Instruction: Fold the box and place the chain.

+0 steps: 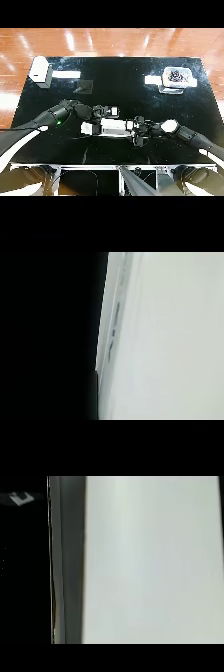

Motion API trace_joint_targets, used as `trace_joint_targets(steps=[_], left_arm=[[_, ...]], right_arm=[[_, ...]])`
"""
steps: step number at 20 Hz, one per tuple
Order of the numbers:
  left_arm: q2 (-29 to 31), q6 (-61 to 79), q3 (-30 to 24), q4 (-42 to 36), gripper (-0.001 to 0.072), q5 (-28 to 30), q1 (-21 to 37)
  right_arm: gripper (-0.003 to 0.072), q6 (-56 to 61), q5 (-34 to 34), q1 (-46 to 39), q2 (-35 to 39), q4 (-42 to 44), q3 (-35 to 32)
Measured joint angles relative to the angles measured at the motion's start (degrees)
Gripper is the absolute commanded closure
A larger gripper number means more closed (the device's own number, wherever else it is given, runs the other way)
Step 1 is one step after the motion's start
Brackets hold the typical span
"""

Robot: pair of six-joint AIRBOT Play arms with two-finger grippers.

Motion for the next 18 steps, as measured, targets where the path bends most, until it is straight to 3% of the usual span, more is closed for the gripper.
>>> trace_joint_targets(steps=[8, 18], left_arm=[[0.0, -0.07, 0.02, -0.04, 0.0687, 0.61, 0.0], [0.0, 0.04, 0.04, -0.04, 0.0687, 1.09, 0.0]], right_arm=[[0.0134, 6.36, 0.28, -1.79, -0.02, -5.44, 0.0], [0.0135, 7.37, 0.59, -1.95, -0.07, -6.25, 0.0]])
